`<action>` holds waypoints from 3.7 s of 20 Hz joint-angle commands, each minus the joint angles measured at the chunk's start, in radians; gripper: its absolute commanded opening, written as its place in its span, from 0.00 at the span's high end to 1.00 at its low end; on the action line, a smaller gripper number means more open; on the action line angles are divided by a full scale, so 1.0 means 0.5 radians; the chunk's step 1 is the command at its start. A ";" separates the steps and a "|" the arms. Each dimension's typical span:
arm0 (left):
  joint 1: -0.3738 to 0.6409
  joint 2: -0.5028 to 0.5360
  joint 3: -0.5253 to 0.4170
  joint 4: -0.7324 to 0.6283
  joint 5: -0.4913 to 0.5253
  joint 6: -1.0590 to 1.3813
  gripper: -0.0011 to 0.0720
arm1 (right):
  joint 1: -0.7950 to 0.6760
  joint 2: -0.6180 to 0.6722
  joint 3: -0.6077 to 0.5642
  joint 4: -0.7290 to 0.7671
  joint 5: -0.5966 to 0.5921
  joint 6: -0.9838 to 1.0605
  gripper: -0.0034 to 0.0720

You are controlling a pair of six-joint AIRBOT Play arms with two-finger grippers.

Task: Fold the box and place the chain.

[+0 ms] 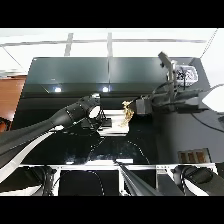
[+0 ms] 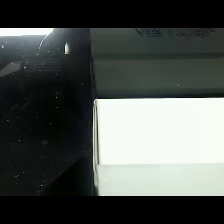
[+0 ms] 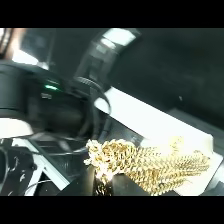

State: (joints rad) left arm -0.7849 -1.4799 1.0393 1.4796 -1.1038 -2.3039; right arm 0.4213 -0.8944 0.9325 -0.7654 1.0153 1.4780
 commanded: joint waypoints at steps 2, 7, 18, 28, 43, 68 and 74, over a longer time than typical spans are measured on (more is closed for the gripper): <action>0.002 -0.002 0.002 0.001 -0.001 0.001 0.95 | 0.022 -0.002 -0.212 0.079 -0.120 0.005 0.94; 0.002 -0.002 0.002 0.001 -0.001 0.001 0.95 | -0.036 0.001 -0.204 0.050 -0.090 0.002 0.94; 0.002 -0.002 0.002 0.001 -0.001 0.001 0.95 | -0.362 0.092 -0.004 0.066 0.414 -0.121 0.94; 0.002 -0.002 0.002 0.001 -0.002 0.001 0.95 | -0.349 0.093 -0.002 0.334 0.361 -0.184 0.94; 0.002 -0.002 0.002 0.001 -0.001 0.001 0.95 | -0.348 0.092 -0.009 0.542 0.349 -0.417 0.94; 0.002 -0.002 0.002 0.001 0.000 0.001 0.95 | 0.122 -0.182 -0.260 0.202 -0.227 -0.188 0.93; 0.002 -0.002 0.002 0.001 0.000 0.001 0.95 | 0.146 -0.351 -0.259 0.168 -0.246 -0.163 0.81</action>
State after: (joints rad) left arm -0.7849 -1.4799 1.0393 1.4796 -1.1046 -2.3039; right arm 0.4900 -1.0393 0.8024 -0.6643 0.8978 1.3884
